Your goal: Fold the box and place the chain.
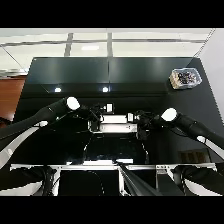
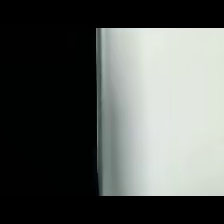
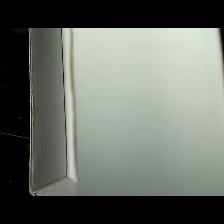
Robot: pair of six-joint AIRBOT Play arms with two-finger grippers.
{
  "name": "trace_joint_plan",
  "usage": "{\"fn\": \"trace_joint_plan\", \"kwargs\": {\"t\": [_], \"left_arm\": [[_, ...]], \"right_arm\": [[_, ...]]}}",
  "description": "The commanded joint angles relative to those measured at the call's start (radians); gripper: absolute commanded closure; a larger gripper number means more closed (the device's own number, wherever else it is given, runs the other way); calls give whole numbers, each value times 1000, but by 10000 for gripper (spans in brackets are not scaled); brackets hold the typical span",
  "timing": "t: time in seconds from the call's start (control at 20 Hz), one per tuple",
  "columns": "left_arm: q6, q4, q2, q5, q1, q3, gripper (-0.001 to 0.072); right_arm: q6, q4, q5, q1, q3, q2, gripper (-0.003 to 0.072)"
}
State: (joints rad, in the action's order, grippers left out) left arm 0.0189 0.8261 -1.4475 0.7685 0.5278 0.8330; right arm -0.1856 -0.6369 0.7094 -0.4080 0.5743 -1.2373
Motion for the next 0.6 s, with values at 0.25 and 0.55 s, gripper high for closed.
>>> {"fn": "trace_joint_plan", "kwargs": {"t": [0.25,0.55], "left_arm": [[-1,-1,0,-1,1,0,682],[-1,-1,0,-1,1,0,682]], "right_arm": [[-40,11,-16,1,1,-58,-25],[-40,12,-18,1,1,-59,-25]]}}
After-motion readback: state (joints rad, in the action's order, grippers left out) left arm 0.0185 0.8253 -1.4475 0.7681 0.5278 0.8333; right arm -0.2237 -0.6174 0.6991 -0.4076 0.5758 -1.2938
